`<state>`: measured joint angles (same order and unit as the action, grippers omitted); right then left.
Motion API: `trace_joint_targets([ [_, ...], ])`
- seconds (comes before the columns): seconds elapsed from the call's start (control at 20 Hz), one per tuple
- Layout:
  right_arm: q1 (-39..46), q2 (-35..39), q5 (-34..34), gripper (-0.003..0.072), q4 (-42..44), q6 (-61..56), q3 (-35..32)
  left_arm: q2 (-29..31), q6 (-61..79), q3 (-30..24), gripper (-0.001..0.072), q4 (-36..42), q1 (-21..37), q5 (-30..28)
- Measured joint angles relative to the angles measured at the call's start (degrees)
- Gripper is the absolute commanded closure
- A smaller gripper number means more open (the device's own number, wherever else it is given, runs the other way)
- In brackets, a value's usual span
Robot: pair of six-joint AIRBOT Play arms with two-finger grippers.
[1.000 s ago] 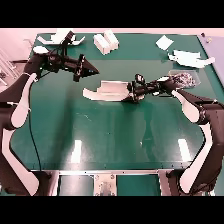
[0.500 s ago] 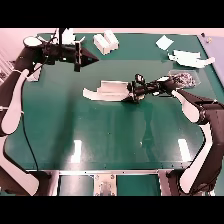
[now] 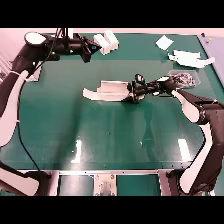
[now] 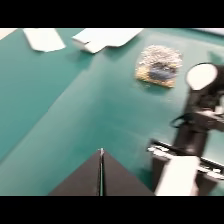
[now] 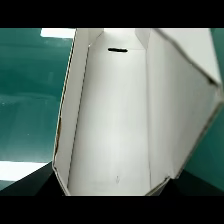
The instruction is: Fold the box and place the chain.
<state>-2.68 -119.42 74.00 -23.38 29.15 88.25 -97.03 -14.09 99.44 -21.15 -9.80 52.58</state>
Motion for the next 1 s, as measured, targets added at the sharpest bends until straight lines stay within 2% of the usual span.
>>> trace_joint_targets([
  [0.25, 0.02, 0.0, 0.0, 0.0146, 0.0, 0.0, 0.0, 4.92, 4.0, -13.44, 0.0695, -1.75, -3.02, -20.41],
  [0.35, 0.0, 0.0, 0.0, 0.0146, 0.0, -0.02, 0.0, 5.92, 8.63, -18.36, 0.0694, -1.95, -4.42, -25.59],
  [0.4, 0.0, 0.0, 0.0, 0.0146, 0.0, -0.02, 0.0, 6.16, 11.19, -20.13, 0.0693, -2.19, -4.81, -25.81],
  [0.6, 0.02, 0.0, 0.0, 0.0146, 0.0, -0.02, 0.0, 6.75, 20.57, -23.96, 0.0693, -0.42, -3.78, -16.2],
  [1.0, 0.0, 0.0, 0.0, 0.0146, 0.0, 0.0, 0.0, 7.82, 26.88, -25.35, 0.0695, 3.78, -0.26, 0.15],
])
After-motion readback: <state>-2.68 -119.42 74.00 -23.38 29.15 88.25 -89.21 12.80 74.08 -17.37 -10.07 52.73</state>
